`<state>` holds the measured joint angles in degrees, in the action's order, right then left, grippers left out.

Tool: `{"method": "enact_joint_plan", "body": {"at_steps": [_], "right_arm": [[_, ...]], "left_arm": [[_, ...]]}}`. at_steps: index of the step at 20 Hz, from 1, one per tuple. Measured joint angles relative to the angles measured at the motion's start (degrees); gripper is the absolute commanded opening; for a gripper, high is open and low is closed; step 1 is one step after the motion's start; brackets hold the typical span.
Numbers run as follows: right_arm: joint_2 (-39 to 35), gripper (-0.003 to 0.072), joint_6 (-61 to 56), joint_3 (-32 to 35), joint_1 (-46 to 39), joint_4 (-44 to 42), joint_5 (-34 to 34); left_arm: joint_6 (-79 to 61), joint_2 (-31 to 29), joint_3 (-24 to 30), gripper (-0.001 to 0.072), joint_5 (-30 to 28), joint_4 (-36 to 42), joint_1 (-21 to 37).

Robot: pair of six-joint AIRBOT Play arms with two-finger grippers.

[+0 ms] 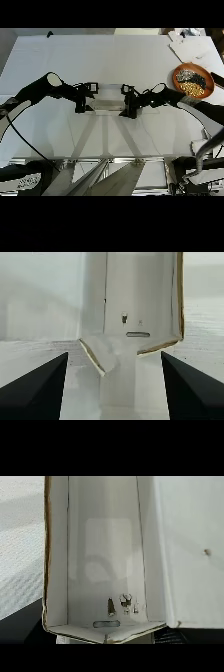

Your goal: Fold the box and place the chain.

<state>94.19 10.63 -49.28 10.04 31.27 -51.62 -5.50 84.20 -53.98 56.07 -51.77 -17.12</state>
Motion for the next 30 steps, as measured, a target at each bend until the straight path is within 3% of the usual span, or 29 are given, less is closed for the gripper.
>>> {"method": "enact_joint_plan", "body": {"at_steps": [7,9,14,19,23,25,30], "right_arm": [[0.0,0.0502,0.0,0.0,0.0,-0.02,-0.02],[0.0,0.0502,-0.02,0.0,0.0,-0.02,-0.02],[0.0,0.0502,0.0,0.0,0.0,0.0,0.0],[0.0,0.0502,0.0,0.0,0.0,0.0,-0.02],[0.0,0.0502,0.0,0.0,0.0,0.0,0.0],[0.0,0.0502,0.0,0.0,0.0,-0.02,-0.02],[0.0,0.0502,-0.02,0.0,0.0,-0.02,0.0]], "left_arm": [[-0.79,1.92,0.0,0.0617,0.59,0.28,-0.07],[-0.96,2.03,0.0,0.0452,1.53,0.31,-0.07],[-1.16,2.14,0.0,0.0437,2.69,0.31,-0.07],[-1.16,2.16,0.0,0.027,2.95,0.33,-0.07],[-1.18,2.67,0.0,0.0264,2.32,0.66,-0.09],[-1.18,2.91,0.0,0.0131,2.16,1.62,-0.09],[-1.18,3.15,0.0,0.0136,1.88,4.26,-0.09]]}}
